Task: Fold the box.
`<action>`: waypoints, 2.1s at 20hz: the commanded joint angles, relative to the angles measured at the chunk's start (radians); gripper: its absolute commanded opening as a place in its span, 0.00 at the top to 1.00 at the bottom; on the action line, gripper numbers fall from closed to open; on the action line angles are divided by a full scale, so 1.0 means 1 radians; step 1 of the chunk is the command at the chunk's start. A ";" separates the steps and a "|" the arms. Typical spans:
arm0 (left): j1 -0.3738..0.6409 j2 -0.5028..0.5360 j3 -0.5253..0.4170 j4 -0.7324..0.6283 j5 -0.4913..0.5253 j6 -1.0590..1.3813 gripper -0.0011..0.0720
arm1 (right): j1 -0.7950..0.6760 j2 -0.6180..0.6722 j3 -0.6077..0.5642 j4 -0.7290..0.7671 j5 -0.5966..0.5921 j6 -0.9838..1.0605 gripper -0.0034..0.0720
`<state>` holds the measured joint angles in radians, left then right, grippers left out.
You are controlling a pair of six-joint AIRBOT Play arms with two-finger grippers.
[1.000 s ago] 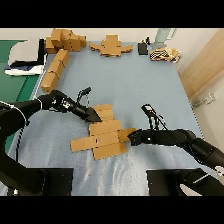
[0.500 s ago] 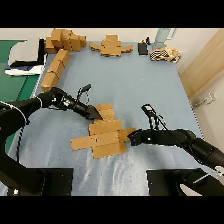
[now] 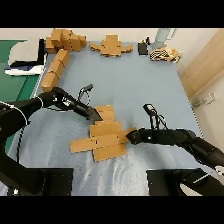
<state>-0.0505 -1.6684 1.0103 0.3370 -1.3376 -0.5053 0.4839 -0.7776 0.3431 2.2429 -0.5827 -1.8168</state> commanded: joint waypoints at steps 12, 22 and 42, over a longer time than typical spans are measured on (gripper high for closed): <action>-0.363 0.457 -0.274 -0.084 0.578 0.627 0.98 | -0.386 -0.002 0.283 -0.178 -0.135 0.230 0.95; -0.449 0.432 -0.378 -0.189 0.635 0.923 0.97 | -0.332 -0.002 0.283 -0.175 -0.107 0.230 0.95; -0.405 0.400 -0.298 -0.240 0.657 1.036 0.97 | -0.332 -0.027 0.283 -0.169 -0.075 0.228 0.95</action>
<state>-0.4583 -1.2537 0.7219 0.1009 -0.6228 0.5228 0.1520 -0.7937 0.6247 2.0697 -0.6662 -1.5883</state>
